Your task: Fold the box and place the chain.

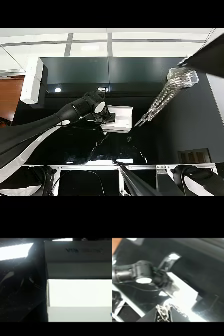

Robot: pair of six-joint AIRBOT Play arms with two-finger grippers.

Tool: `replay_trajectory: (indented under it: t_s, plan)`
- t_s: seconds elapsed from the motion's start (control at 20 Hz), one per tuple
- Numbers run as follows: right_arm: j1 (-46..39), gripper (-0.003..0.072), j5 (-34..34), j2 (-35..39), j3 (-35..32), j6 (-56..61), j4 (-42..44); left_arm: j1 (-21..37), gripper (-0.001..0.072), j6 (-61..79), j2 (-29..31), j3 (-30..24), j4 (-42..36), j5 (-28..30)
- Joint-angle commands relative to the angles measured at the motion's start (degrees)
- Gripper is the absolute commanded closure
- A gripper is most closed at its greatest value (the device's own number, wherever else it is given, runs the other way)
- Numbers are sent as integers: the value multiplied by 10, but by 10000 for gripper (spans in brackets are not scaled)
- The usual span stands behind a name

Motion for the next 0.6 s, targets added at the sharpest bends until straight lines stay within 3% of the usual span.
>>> replay_trajectory:
  t_s: [0.0, 0.4, 0.55]
  plan:
    - [61, 683, -86, -5, -60, -1, 4, 0, 684, 0, 0, 0, 0, 0]
    - [90, 683, -183, -17, -175, -5, 4, 0, 684, 0, 0, 0, 0, 0]
    - [108, 683, -213, -17, -250, -4, 2, 0, 684, 0, 0, 0, 0, 1]
